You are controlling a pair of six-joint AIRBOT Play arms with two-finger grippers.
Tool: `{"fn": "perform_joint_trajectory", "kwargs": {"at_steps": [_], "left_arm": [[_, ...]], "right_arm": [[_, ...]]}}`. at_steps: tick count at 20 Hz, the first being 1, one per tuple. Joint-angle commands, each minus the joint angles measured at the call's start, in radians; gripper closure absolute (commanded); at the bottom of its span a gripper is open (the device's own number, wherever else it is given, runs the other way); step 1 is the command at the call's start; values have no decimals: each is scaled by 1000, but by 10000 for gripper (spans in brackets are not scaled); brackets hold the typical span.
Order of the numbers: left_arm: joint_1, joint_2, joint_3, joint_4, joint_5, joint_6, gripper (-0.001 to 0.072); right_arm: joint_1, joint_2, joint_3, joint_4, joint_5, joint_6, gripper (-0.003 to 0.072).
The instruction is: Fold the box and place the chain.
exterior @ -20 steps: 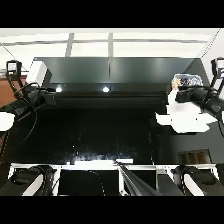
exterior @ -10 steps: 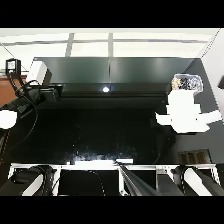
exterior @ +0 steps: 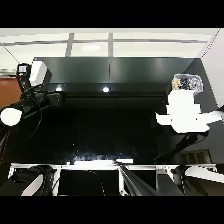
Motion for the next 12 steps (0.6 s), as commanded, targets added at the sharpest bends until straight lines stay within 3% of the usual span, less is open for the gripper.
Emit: {"fn": "perform_joint_trajectory", "kwargs": {"at_steps": [1,3,4,5,6,7,8,9,12], "left_arm": [[0,-6,0,0,-19,0,1],[0,-6,0,0,-19,0,1],[0,-6,0,0,-22,0,0],[0,-6,0,0,-26,0,1],[0,-6,0,0,-28,0,1],[0,-6,0,0,-29,0,1],[0,-6,0,0,-29,0,1],[0,-6,0,0,-29,0,1],[0,-6,0,-2,-29,0,1]], "right_arm": [[50,-67,30,-23,85,-209,-34],[88,-88,32,-42,51,-226,-17],[100,-105,32,-48,52,-225,191],[109,-117,32,-50,53,-222,279],[114,-121,32,-51,51,-222,506],[115,-120,34,-52,54,-222,564],[115,-120,43,-63,65,-222,569],[115,-120,54,-66,90,-224,677],[118,-118,87,-39,193,-234,673]]}}
